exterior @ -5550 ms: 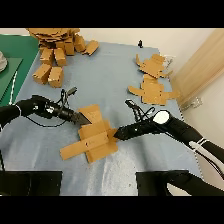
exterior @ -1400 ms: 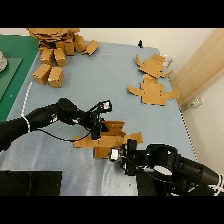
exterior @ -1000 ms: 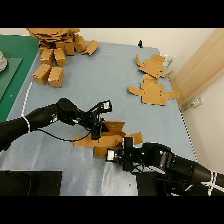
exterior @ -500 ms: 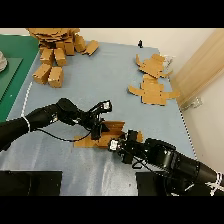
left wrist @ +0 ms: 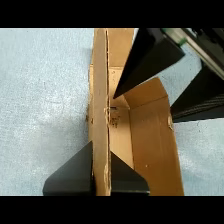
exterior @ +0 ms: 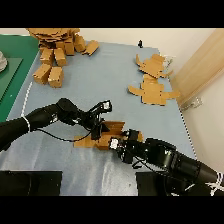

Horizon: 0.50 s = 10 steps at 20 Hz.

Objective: Fold the box.

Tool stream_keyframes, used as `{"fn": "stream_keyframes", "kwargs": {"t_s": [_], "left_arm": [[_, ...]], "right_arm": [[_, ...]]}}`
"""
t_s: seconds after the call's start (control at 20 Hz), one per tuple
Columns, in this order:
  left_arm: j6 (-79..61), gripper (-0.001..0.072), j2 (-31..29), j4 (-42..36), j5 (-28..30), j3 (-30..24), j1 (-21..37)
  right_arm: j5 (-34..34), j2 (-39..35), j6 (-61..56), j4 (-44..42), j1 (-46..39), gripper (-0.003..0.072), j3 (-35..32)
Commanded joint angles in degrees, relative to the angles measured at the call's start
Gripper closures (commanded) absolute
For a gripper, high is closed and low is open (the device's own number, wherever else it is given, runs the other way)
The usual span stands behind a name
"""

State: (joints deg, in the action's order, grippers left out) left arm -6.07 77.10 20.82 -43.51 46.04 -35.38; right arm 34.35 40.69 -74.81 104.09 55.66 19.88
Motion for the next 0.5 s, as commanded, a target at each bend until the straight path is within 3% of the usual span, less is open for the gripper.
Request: {"fn": "stream_keyframes", "kwargs": {"t_s": [0.0, 0.45], "left_arm": [[0.0, 0.0696, 0.0, 0.0, 0.0, 0.0, 0.0], [0.0, 0.0697, 0.0, 0.0, 0.0, 0.0, 0.0]], "right_arm": [[1.3, -0.1, -0.3, -2.5, -0.7, -0.0034, 0.4], [3.8, -5.4, 3.8, -0.9, -4.1, -0.0033, 0.9]]}}
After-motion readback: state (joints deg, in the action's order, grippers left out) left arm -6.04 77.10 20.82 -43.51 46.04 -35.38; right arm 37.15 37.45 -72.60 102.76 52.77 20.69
